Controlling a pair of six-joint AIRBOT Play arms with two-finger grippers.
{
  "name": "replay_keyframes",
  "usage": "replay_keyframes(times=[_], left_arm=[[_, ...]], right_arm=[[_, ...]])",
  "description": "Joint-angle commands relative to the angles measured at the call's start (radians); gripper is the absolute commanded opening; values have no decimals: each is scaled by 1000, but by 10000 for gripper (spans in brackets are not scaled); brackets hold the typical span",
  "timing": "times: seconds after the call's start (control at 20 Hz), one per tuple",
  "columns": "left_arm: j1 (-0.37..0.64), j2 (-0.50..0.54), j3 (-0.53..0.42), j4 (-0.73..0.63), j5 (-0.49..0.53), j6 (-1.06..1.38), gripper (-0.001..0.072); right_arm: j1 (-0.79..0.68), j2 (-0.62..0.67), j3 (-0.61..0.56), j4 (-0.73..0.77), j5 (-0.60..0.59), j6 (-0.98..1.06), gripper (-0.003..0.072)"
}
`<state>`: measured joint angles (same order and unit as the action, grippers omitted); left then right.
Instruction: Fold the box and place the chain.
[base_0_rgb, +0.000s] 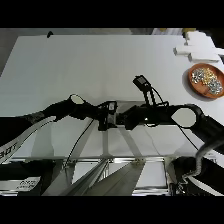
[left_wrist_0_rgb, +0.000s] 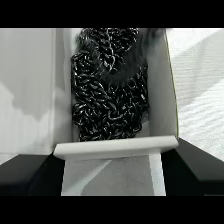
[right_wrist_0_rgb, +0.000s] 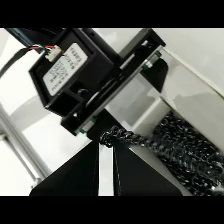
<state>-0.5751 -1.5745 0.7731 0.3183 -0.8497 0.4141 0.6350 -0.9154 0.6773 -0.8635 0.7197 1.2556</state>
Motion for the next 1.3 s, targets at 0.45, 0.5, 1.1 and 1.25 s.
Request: replay_keyframes(times=[0.45,0.5,1.1,1.25], left_arm=[[0,0,0,0,0,0,33],[0,0,0,0,0,0,33],[0,0,0,0,0,0,33],[0,0,0,0,0,0,33]], right_arm=[[-89,-15,51,-208,122,-9,295],[-131,-15,73,-243,166,-9,295],[-495,-33,1,-508,220,-8,169],[-495,-63,-74,-512,128,-8,171]])
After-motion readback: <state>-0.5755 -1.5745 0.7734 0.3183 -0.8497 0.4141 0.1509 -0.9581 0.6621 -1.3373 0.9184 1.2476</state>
